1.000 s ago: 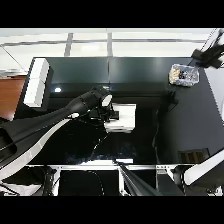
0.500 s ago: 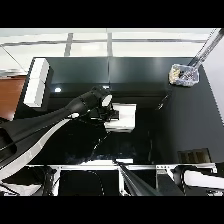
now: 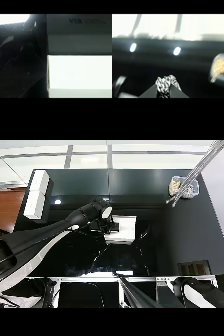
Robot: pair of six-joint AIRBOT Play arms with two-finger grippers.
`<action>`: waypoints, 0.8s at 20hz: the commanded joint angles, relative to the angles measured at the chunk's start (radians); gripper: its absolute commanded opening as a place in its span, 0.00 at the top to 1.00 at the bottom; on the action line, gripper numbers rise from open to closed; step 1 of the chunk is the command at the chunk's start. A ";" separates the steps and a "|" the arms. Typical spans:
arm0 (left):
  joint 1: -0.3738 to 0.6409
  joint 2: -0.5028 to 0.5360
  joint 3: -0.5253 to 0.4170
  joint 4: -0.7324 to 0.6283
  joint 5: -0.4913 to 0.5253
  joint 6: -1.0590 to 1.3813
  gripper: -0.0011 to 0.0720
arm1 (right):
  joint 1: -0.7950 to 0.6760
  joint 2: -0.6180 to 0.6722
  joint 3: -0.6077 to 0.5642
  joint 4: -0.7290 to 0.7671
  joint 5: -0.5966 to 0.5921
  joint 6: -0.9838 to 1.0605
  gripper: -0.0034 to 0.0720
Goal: Fold the box and place the chain.
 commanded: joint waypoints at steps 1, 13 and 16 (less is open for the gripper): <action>0.000 0.000 0.000 0.000 0.000 0.000 0.95 | 0.144 0.042 -0.033 0.024 0.173 0.023 0.94; 0.000 0.000 0.000 0.000 0.002 0.000 0.95 | 0.465 0.027 -0.381 0.132 -0.184 0.094 0.94; 0.000 0.000 0.000 0.000 0.002 0.000 0.95 | 0.465 0.019 -0.443 0.115 -0.217 0.091 0.94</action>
